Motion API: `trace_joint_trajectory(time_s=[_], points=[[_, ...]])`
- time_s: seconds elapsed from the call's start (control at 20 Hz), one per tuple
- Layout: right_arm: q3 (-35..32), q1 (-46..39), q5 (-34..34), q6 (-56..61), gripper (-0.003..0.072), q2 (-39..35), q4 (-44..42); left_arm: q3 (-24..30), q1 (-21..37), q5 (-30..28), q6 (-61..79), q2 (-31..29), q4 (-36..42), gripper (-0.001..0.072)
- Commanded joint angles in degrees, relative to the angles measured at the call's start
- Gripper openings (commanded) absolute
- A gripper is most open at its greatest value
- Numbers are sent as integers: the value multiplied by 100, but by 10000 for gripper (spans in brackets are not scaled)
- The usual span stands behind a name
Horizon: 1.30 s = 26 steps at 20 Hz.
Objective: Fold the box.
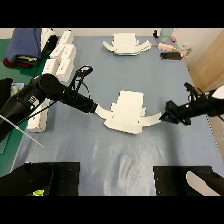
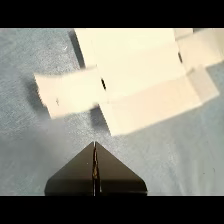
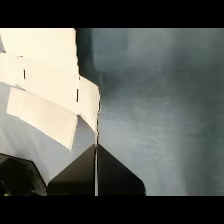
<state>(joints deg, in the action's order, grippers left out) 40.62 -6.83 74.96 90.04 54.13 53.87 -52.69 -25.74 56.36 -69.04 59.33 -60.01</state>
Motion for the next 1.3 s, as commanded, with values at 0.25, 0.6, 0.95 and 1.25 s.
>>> trace_joint_trajectory(time_s=[0.25, 0.6, 0.95, 1.25], points=[[-1272, 87, -575, 258, 269, -846, 39, 0, 0, -7, 2, -4, 2, 15], [-1266, 87, -949, 157, 295, -175, 52, 0, 0, -42, 2, -4, 2, 15], [-1266, 90, -962, -1178, 232, 686, -1182, 0, 0, -144, 0, -4, 2, 15], [-1266, 483, -1008, -2439, 2, 933, -1858, -7, 4, -177, -258, -4, 114, 22]])
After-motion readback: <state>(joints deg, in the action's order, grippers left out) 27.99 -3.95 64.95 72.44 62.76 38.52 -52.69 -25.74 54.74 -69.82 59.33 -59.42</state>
